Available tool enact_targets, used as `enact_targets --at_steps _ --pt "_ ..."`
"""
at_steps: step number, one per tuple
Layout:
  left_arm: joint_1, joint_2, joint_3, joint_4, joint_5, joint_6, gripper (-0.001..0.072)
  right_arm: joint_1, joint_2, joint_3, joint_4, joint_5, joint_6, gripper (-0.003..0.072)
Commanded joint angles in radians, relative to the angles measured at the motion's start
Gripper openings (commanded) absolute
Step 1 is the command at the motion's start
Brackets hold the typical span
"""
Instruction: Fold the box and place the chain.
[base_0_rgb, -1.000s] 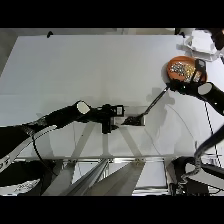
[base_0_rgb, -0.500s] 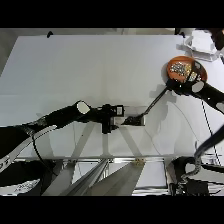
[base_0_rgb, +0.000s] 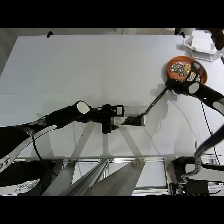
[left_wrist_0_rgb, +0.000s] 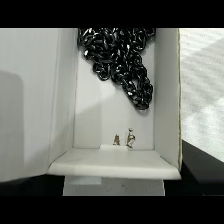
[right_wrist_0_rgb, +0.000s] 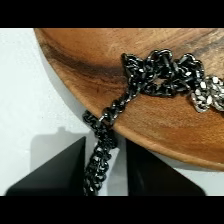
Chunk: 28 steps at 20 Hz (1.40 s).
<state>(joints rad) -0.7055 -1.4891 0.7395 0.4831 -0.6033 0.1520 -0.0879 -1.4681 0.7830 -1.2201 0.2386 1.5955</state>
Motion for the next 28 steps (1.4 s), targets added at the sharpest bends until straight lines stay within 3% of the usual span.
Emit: enact_targets --at_steps 1,6,15,21,28 --pt "0.000 0.001 0.000 0.000 0.000 0.000 0.0205 0.030 -0.017 0.001 -0.003 -0.056 0.006 0.0089" --pt "0.000 0.001 0.000 0.000 0.000 0.000 0.0205 0.041 -0.018 0.001 -0.002 -0.097 0.024 0.0023" --pt "0.000 0.001 0.000 0.000 0.000 0.000 0.0205 0.041 0.023 0.001 -0.003 -0.037 0.022 0.0019" --pt "0.000 0.001 0.000 0.000 0.000 0.000 0.0205 0.041 0.238 0.001 -0.003 0.181 -0.124 0.0017" --pt "0.000 0.001 0.000 0.000 0.000 0.000 0.0205 0.041 0.615 0.001 -0.002 0.536 -0.266 0.0017"
